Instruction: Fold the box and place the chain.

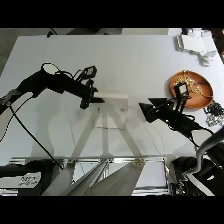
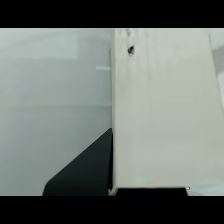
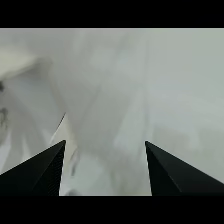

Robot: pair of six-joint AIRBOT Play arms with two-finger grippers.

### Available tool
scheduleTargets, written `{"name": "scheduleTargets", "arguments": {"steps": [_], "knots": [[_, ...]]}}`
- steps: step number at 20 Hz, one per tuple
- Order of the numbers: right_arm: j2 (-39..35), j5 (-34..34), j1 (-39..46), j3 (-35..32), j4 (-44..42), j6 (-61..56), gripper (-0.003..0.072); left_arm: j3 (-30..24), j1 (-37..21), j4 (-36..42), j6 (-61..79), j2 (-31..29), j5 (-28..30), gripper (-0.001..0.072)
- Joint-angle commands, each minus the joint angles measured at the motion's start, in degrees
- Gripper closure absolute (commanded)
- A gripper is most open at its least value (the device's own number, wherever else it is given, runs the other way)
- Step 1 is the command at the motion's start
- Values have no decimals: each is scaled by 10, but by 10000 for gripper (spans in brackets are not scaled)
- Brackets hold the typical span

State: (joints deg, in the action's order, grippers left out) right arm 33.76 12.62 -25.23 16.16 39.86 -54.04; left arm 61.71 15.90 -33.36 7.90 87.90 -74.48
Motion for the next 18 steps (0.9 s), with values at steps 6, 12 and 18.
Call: {"name": "scheduleTargets", "arguments": {"steps": [6, 12, 18], "knots": [[-16, -28, 0, 4, 4, 0, 165, -80, 7, 33, 73, -10, 68, 709], [-16, -43, 0, 4, 4, 0, 165, -110, -62, 52, 73, -107, 119, 710], [-16, -45, 0, 4, 4, -1, 166, -167, -67, 87, 141, -88, 159, 703]]}}
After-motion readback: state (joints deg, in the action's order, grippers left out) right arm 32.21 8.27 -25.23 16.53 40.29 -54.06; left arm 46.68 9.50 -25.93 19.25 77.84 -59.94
